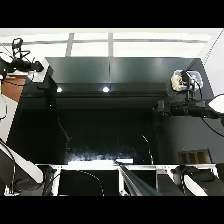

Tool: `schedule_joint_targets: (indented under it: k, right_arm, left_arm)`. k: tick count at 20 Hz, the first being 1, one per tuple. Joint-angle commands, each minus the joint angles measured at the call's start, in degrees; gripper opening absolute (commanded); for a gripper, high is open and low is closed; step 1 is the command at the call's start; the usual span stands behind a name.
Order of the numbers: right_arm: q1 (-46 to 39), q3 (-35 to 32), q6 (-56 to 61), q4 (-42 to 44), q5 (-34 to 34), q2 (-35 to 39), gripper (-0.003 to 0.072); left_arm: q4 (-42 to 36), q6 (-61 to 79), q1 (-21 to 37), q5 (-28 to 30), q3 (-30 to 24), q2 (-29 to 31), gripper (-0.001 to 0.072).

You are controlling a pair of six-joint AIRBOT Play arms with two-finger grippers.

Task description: Fold the box and place the chain.

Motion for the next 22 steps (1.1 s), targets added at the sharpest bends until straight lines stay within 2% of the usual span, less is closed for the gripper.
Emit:
schedule_joint_targets:
  k: [1,4,7,8,9,10,12,13,14,15,18,20,22]
  right_arm:
    - [0.11,0.00,1.11,0.07,0.66,0.02,0.0042]
    - [0.11,0.04,1.09,0.09,2.05,0.04,0.0042]
    - [0.04,0.96,1.07,-0.85,2.47,0.22,0.0042]
    - [-0.07,2.45,1.07,-2.56,3.39,0.42,0.0043]
    - [-0.07,4.42,1.07,-5.07,4.79,0.59,0.0043]
    - [-0.09,6.80,1.09,-8.46,6.88,0.94,0.0043]
    - [-0.09,10.16,4.63,-17.70,8.87,3.21,0.0042]
    - [-0.07,10.45,7.80,-23.61,7.93,5.66,0.0042]
    - [-0.07,10.10,11.26,-29.40,7.08,8.37,0.0042]
    - [-0.07,9.35,14.03,-33.27,6.32,10.78,0.0042]
    - [-0.07,2.67,16.33,-36.39,2.51,17.16,0.0042]
    - [0.00,-4.39,16.61,-35.95,-1.31,18.47,0.0042]
    - [0.00,-10.08,16.57,-36.00,-5.29,18.47,0.0042]
  left_arm:
    - [0.33,-0.70,-0.13,-3.67,6.05,-1.53,0.0717]
    - [3.74,-1.29,-0.13,-10.40,9.35,3.56,0.0717]
    - [0.37,-5.27,-0.31,-17.14,9.18,12.00,0.0708]
    - [-2.51,-7.89,-0.52,-20.37,9.16,14.84,0.0630]
    - [-4.61,-10.99,-0.81,-24.24,9.16,17.16,0.0361]
    - [-6.36,-13.03,-1.18,-29.75,8.90,19.43,0.0020]
    - [-6.19,-16.83,-3.10,-37.81,4.15,24.74,0.0026]
    - [-4.92,-17.20,-4.68,-39.82,0.13,28.15,0.0025]
    - [-4.61,-17.16,-6.80,-39.32,-5.84,32.98,0.0026]
    - [-5.22,-16.61,-9.09,-36.15,-13.03,38.66,0.0026]
    - [-5.25,-15.15,-17.57,-16.28,-42.95,61.13,0.0027]
    - [-5.14,-15.37,-20.72,-5.57,-62.93,74.51,0.0027]
    - [-5.22,-16.74,-19.71,-3.58,-76.02,83.65,0.0027]
